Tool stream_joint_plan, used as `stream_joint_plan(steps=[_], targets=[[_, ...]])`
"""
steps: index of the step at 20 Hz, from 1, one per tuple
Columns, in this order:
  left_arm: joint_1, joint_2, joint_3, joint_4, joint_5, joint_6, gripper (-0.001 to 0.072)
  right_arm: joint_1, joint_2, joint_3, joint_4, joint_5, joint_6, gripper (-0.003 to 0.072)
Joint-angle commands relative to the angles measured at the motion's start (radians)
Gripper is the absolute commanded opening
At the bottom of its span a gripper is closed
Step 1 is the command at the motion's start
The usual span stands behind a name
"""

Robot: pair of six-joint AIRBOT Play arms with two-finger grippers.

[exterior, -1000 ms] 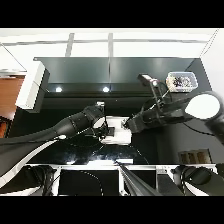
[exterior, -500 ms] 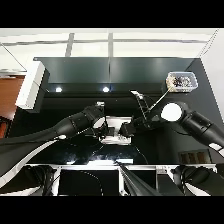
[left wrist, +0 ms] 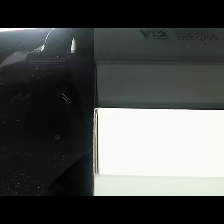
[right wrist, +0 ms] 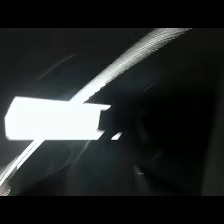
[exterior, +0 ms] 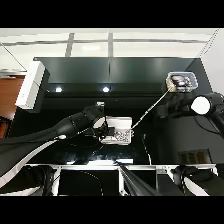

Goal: Fold the box and place the chain.

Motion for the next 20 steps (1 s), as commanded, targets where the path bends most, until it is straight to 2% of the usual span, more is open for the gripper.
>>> stream_joint_plan(steps=[1,3,6,9,11,12,13,14,15,16,18,20], targets=[[0.000,0.000,0.001,0.000,0.001,0.000,0.0032,-0.101,-0.114,0.003,-0.217,-0.262,0.265,0.0720],[0.000,0.000,0.001,0.000,0.000,0.000,0.0032,-0.148,-0.248,0.082,-0.140,-0.282,0.279,0.0720],[0.000,0.000,0.001,0.000,-0.011,0.000,0.0031,-0.187,-0.434,0.245,-0.061,-0.237,0.363,0.0720],[0.000,0.000,0.001,0.000,-0.016,0.000,0.0031,-0.197,-0.575,0.373,0.051,-0.205,0.363,0.0720],[0.000,0.000,0.001,0.000,-0.016,0.000,0.0031,-0.198,-0.632,0.418,0.103,-0.204,0.362,0.0720],[0.000,0.000,0.001,0.000,-0.016,0.000,0.0032,-0.198,-0.645,0.426,0.111,-0.204,0.361,0.0635],[0.000,0.000,0.001,0.000,-0.016,0.000,0.0031,-0.198,-0.648,0.426,0.103,-0.205,0.361,0.0465],[0.000,0.000,0.001,0.000,-0.016,0.000,0.0031,-0.201,-0.647,0.426,0.087,-0.204,0.361,0.0361],[0.000,0.000,0.001,0.000,-0.016,0.000,0.0031,-0.207,-0.647,0.428,0.086,-0.193,0.353,0.0175],[0.000,0.000,0.001,0.000,-0.016,0.000,0.0031,-0.214,-0.646,0.429,0.090,-0.167,0.328,0.0036],[0.000,0.000,0.001,0.000,-0.016,0.000,0.0032,-0.220,-0.638,0.433,0.097,-0.105,0.264,0.0008],[0.000,0.000,0.001,0.000,-0.016,0.000,0.0031,-0.219,-0.592,0.438,0.100,-0.031,0.081,0.0007]])
